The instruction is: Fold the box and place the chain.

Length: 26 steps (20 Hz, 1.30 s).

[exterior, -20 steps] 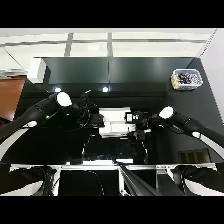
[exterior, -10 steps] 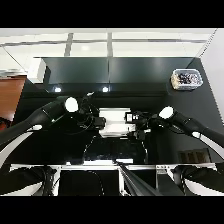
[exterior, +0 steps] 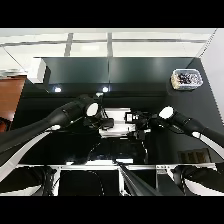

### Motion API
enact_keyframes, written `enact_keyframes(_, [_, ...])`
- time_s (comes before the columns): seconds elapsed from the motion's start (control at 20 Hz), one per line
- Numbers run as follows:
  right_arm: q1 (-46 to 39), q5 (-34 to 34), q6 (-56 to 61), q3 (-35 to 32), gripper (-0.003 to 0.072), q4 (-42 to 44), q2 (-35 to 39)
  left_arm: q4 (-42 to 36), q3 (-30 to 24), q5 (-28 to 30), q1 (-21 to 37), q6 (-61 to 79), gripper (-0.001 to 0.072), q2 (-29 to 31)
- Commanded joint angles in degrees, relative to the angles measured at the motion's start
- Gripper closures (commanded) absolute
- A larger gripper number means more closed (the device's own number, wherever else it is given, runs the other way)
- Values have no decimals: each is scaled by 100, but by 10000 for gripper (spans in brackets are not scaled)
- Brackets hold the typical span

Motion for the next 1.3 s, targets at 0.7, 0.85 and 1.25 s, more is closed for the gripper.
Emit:
enact_keyframes(0.7, [2,2,0,-2,454,0,-2,203,219,-385,-149,-1016,626,-227])
enact_keyframes(0.85, [2,2,0,-2,455,0,-2,203,219,-363,-149,-1036,687,-227])
enact_keyframes(1.25, [2,2,0,-2,455,0,-2,396,179,-341,-170,-1104,398,-227])
